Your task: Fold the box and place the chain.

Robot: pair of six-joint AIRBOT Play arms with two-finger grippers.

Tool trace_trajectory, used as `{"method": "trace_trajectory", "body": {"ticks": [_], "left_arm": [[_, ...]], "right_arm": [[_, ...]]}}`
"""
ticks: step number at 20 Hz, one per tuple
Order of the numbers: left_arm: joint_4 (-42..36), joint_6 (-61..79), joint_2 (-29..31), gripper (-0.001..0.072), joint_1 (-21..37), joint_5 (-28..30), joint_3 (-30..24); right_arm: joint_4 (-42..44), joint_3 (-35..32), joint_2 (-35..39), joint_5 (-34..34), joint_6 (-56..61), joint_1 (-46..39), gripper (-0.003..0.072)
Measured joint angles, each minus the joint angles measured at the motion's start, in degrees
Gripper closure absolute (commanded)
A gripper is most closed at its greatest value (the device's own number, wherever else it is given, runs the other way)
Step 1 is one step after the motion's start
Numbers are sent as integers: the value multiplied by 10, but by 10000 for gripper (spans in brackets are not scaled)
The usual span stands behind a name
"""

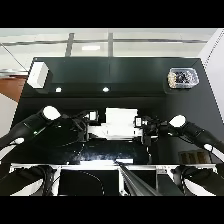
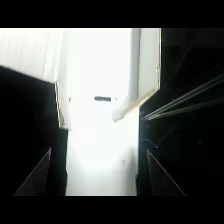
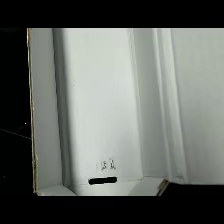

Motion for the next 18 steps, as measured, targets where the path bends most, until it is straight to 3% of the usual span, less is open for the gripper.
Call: {"method": "trace_trajectory", "body": {"ticks": [3,4,5,11,13,18], "left_arm": [[-50,34,-26,55,-12,29,-2],[-60,40,-31,163,-16,33,-2],[-68,46,-36,221,-20,34,-3],[-92,59,-45,233,-29,40,-3],[-96,60,-46,353,-30,36,-3],[-99,61,-47,365,-31,20,-1]], "right_arm": [[0,0,0,0,0,0,207],[0,0,0,0,0,0,207],[0,0,0,0,0,0,207],[0,0,0,0,0,0,207],[0,0,0,0,0,0,207],[0,0,0,0,0,0,207]]}}
